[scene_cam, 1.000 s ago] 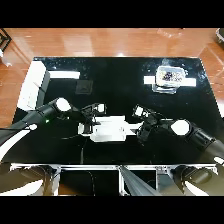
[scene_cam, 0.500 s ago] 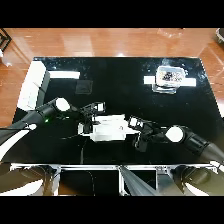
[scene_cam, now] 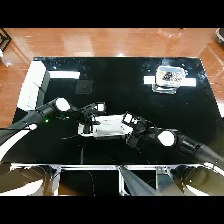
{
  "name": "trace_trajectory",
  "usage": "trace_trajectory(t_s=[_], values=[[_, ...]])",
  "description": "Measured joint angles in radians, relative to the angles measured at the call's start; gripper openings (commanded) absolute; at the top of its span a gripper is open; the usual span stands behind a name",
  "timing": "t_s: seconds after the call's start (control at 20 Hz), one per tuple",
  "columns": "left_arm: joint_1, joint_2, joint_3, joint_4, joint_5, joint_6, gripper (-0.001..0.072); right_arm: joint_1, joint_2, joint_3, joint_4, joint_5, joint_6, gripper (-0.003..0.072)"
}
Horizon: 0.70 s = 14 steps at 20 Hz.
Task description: Fold the box and place the chain.
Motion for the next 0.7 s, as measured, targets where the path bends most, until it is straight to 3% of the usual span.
trace_trajectory(t_s=[0.7], values=[[-0.016,0.000,0.000,0.000,0.002,0.000,0.0027,-0.008,0.057,0.018,-0.105,-0.024,-0.087,0.0697]])
